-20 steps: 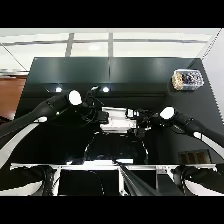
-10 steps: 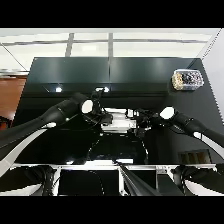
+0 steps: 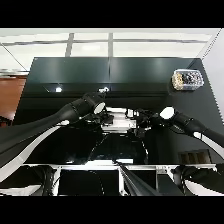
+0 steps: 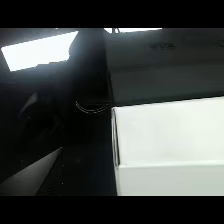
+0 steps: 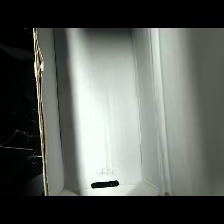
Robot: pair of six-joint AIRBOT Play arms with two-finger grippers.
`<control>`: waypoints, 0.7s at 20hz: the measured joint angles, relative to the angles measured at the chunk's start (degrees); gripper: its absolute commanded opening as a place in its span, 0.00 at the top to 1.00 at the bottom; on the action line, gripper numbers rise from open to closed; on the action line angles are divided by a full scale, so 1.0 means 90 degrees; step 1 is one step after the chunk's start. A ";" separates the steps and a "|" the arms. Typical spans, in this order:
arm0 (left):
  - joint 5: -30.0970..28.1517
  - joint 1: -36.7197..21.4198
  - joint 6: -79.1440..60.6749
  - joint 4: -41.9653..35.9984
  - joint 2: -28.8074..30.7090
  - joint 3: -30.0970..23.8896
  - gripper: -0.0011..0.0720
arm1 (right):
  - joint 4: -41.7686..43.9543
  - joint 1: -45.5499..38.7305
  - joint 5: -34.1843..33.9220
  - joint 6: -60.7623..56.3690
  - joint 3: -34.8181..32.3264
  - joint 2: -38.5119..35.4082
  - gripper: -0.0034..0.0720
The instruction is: Fold the box and place the chain.
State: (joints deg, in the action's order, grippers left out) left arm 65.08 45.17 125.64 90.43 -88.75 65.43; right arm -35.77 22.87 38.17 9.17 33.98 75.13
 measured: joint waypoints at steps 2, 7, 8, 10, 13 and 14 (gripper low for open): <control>0.0012 0.0019 0.0165 0.0027 -0.0049 0.0022 0.30 | 0.0000 0.0000 0.0000 -0.0002 0.0000 0.0000 0.71; -0.0163 0.0092 0.0352 0.0019 -0.0107 0.0126 0.71 | 0.0000 0.0000 -0.0002 -0.0002 0.0000 0.0000 0.71; -0.0204 0.0097 0.0372 -0.0017 -0.0117 0.0148 0.87 | 0.0000 0.0000 -0.0002 0.0000 0.0000 0.0000 0.71; -0.0231 0.0107 0.0420 -0.0036 -0.0121 0.0177 0.93 | 0.0002 0.0000 -0.0007 -0.0005 0.0000 0.0000 0.71; -0.0267 0.0109 0.0393 -0.0085 -0.0136 0.0197 0.88 | 0.0005 0.0000 -0.0010 -0.0005 0.0000 0.0000 0.71; -0.0267 0.0114 0.0372 -0.0092 -0.0136 0.0199 0.68 | 0.0002 0.0000 -0.0005 -0.0002 0.0000 0.0000 0.71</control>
